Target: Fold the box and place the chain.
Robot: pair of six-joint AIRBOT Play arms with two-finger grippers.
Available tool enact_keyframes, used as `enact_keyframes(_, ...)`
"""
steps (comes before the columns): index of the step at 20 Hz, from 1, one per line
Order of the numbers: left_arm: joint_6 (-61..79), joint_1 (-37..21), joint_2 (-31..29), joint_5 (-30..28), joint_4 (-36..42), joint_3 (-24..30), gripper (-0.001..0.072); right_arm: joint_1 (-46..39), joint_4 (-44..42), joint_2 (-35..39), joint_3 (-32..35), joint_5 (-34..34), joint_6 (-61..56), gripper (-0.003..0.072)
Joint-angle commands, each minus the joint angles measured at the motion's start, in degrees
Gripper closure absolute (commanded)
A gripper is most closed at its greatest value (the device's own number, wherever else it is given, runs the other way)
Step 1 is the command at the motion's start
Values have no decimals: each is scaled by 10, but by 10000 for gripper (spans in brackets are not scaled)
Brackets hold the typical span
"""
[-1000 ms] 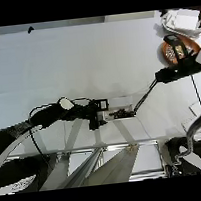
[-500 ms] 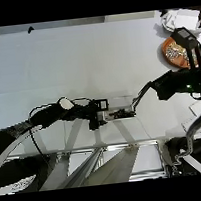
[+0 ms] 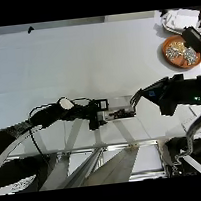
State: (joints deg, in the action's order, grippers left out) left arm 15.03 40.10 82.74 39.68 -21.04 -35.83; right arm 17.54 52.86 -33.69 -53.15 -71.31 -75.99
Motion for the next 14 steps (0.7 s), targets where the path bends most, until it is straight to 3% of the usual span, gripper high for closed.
enact_keyframes(1,0,0,0,0,0,0,399,1,-55,3,-1,17,23,669)
enact_keyframes(5,0,0,0,0,0,0,399,1,-112,2,-1,64,61,669)
enact_keyframes(14,0,0,0,0,0,0,399,1,-111,-1,0,104,61,669)
